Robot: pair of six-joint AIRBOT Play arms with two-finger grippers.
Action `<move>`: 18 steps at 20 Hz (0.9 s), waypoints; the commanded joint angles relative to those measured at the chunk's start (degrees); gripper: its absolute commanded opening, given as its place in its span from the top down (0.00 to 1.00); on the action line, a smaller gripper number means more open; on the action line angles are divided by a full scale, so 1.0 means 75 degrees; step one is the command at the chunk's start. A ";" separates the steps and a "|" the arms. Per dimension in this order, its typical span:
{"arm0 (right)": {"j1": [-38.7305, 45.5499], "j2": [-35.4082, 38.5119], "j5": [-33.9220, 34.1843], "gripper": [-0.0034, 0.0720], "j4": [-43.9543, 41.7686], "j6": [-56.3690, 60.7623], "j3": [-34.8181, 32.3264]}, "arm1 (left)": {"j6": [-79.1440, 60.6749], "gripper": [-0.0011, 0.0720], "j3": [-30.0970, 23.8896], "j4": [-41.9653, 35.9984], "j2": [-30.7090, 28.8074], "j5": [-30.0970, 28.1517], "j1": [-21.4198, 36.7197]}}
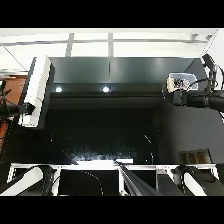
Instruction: Fold the box and place the chain.
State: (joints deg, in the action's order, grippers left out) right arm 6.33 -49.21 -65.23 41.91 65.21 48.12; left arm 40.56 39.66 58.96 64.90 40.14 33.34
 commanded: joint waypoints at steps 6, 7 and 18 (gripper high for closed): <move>-0.0003 0.0006 -0.0047 0.94 0.0376 0.0364 0.0009 | 0.0254 0.06 0.0726 -0.1769 -0.1827 0.1719 -0.0341; -0.0003 0.0006 -0.0079 0.94 0.0458 0.0370 0.0009 | 0.0256 0.28 0.0726 -0.2288 -0.2060 0.1909 -0.0597; -0.0525 0.0953 0.1839 0.94 0.2888 0.0968 -0.1690 | 0.2428 0.95 -0.0428 -0.0924 -0.3008 -0.0557 -0.6365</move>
State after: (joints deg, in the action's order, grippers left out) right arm 2.96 -43.22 -52.93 58.37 71.00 38.26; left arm 54.43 39.35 48.75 42.98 45.04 -6.22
